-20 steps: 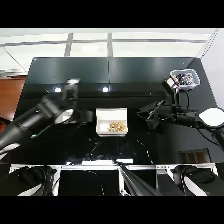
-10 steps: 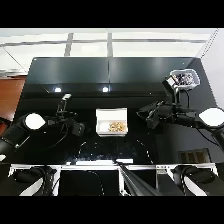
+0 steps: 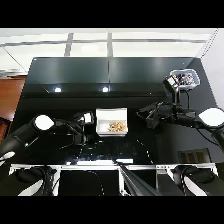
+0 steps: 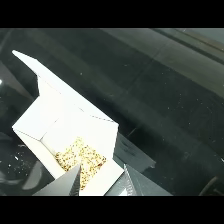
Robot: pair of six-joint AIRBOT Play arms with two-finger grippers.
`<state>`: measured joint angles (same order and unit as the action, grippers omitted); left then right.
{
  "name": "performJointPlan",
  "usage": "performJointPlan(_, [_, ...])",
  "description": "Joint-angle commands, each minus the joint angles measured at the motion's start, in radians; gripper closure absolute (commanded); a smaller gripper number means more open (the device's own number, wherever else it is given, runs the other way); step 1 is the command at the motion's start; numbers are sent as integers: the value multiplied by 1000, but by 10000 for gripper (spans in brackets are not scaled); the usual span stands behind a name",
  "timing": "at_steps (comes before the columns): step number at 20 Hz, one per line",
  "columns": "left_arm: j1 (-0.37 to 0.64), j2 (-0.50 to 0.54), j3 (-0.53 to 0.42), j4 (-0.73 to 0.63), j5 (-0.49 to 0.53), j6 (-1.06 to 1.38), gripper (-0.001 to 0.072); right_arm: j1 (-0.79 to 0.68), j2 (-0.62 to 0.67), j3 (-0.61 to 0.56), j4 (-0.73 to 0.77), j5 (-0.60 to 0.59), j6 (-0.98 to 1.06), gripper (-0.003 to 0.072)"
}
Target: Fold the box and place the chain.
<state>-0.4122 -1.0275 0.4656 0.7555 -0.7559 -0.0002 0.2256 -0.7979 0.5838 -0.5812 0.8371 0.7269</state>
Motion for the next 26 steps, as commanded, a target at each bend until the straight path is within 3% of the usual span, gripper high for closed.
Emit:
performJointPlan(1, [-12,-82,-1,-41,17,109,-1,0,-1,-1,0,5,3,371])
performJointPlan(6, [-5,-137,0,-196,64,194,-1,0,-1,-5,0,27,3,371])
performJointPlan(15, [-4,-231,78,-213,64,252,-1,0,-1,-5,0,36,3,371])
performJointPlan(21, [-11,-232,79,-203,12,372,0,0,-1,-5,0,38,3,371])
performJointPlan(23, [-16,-232,79,-210,24,378,46,0,-1,-5,0,80,15,371])
performJointPlan(24, [-17,-232,78,-211,39,378,154,0,-1,-6,-5,90,39,368])
performJointPlan(25, [-17,-232,78,-214,42,378,258,0,-1,-10,-10,79,91,202])
performJointPlan(26, [-17,-232,78,-215,43,378,307,0,-3,-15,-21,59,151,-27])
